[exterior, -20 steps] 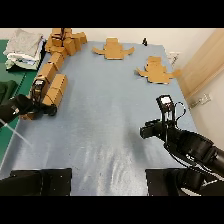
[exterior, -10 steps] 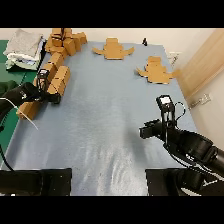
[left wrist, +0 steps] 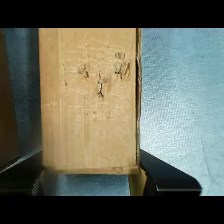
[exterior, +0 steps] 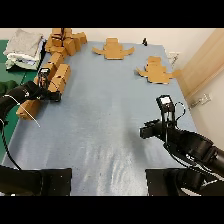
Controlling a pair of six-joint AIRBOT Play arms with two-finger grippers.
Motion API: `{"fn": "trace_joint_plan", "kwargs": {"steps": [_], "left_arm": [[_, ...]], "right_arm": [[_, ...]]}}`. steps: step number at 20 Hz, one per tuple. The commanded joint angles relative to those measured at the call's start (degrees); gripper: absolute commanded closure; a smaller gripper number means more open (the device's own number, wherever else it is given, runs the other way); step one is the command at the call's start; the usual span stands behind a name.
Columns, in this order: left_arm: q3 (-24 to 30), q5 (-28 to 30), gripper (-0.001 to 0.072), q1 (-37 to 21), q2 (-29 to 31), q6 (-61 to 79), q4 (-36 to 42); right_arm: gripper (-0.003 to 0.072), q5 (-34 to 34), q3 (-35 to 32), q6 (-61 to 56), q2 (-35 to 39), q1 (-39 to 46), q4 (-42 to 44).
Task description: Fold the box.
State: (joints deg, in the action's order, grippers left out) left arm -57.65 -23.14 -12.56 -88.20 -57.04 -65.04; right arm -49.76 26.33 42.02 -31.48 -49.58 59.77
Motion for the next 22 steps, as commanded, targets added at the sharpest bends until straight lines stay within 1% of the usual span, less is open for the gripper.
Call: {"fn": "trace_joint_plan", "kwargs": {"steps": [1,8,9,10,13,15,17,19,21,22], "left_arm": [[-0.1,0.1,0.0218,0.0,-0.4,0.0,0.0],[-0.1,-0.4,0.0214,0.0,-0.4,0.0,-0.1],[-0.1,-1.2,0.0085,0.0,-0.4,-0.1,-0.1],[-0.1,-1.9,0.0009,0.0,-0.4,-1.2,-0.3],[-0.2,-6.4,0.0008,-0.9,0.1,-1.4,-0.5],[-0.9,-12.0,0.0008,-2.5,1.6,-1.4,-0.8],[-3.0,-20.1,0.0008,-4.6,4.1,-2.7,-2.6],[-6.8,-29.9,0.0008,-6.6,7.0,-5.8,-5.8],[-10.7,-37.9,0.0009,-7.6,9.0,-5.9,-5.8],[-12.2,-40.3,0.0071,-7.5,9.9,-5.8,-5.2]], "right_arm": [[0.068,0.0,0.0,0.0,0.0,0.0,0.0],[0.068,0.0,0.0,0.0,0.0,0.0,0.0],[0.068,0.0,0.0,0.0,0.0,0.0,0.0],[0.0679,0.0,0.0,0.0,0.0,0.0,0.0],[0.068,0.0,0.0,0.0,0.0,0.0,0.0],[0.068,0.0,0.0,0.0,0.0,0.0,0.0],[0.068,0.0,0.0,0.0,0.0,0.0,-0.1],[0.068,0.0,0.0,0.0,0.0,0.0,-0.7],[0.0679,0.0,0.0,0.0,-1.0,0.3,-1.3],[0.068,0.1,0.0,0.0,-2.2,0.8,-1.2]]}}
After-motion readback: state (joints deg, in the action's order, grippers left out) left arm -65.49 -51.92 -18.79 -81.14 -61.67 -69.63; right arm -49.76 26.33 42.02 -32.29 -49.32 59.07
